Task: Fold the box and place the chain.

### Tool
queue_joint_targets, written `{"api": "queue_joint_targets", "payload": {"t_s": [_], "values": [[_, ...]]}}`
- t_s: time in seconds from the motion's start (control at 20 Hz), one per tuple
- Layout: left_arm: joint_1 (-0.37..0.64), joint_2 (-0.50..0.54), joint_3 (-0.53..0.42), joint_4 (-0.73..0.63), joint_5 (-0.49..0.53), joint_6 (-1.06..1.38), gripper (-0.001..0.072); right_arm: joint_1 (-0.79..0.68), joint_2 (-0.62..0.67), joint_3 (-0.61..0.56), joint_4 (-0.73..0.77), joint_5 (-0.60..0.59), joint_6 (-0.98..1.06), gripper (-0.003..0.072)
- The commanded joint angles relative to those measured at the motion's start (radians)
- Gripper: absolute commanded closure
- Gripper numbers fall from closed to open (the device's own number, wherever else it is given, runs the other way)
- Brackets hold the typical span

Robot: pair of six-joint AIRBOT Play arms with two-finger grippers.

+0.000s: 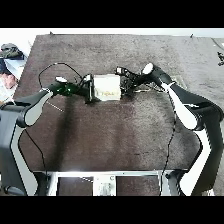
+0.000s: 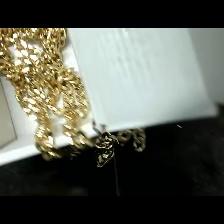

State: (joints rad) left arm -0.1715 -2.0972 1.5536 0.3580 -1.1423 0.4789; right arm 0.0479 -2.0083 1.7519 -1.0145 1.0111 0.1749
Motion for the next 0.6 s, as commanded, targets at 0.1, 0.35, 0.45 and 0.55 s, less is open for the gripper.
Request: {"api": "queue_joint_targets", "payload": {"t_s": [0.1, 0.35, 0.45, 0.55], "values": [[0.0, 0.0, 0.001, 0.0, 0.0, 0.0, 0.0402, -0.002, 0.108, 0.002, -0.111, 0.001, 0.089, 0.069], [0.0, 0.0, 0.0, 0.0, 0.0, 0.0, 0.0402, -0.001, 0.23, 0.002, 0.007, 0.103, 0.088, 0.069], [0.0, 0.0, 0.0, 0.0, 0.0, 0.0, 0.0402, 0.001, 0.272, 0.002, 0.13, 0.109, 0.087, 0.0692], [0.0, 0.0, 0.001, 0.0, 0.0, 0.0, 0.0402, 0.021, 0.29, 0.002, 0.19, 0.102, 0.084, 0.0705]]}}
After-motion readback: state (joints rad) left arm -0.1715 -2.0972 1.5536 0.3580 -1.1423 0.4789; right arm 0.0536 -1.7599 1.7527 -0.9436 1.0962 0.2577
